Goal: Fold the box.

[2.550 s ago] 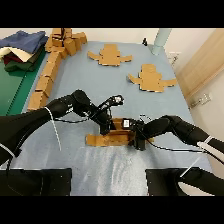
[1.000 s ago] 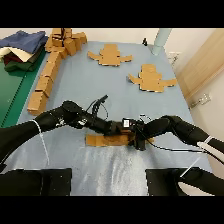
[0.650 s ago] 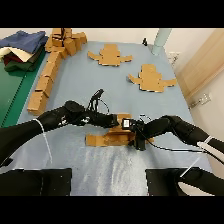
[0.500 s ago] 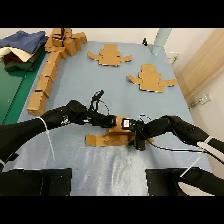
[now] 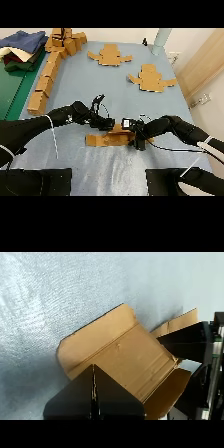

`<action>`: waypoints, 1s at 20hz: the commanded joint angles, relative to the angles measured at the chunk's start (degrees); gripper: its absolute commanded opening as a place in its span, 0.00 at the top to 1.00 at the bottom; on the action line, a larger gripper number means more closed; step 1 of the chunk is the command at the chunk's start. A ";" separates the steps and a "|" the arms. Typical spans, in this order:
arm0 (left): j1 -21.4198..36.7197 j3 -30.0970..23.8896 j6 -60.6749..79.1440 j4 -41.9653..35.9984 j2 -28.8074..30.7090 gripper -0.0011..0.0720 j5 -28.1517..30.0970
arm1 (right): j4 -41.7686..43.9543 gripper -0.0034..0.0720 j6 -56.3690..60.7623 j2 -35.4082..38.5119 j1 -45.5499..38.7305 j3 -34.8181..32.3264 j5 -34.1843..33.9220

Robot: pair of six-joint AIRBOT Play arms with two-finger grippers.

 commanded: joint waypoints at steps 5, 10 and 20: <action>4.74 0.09 7.17 0.31 4.72 0.97 -2.14 | 0.02 0.28 0.00 -0.02 0.02 0.02 0.00; 11.32 -7.96 18.93 0.46 21.03 0.97 -2.34 | 0.02 0.28 0.00 -0.02 0.02 0.02 0.00; 2.60 -19.63 52.54 0.55 41.09 0.29 -4.72 | 0.02 0.28 0.00 -0.02 0.02 0.04 0.00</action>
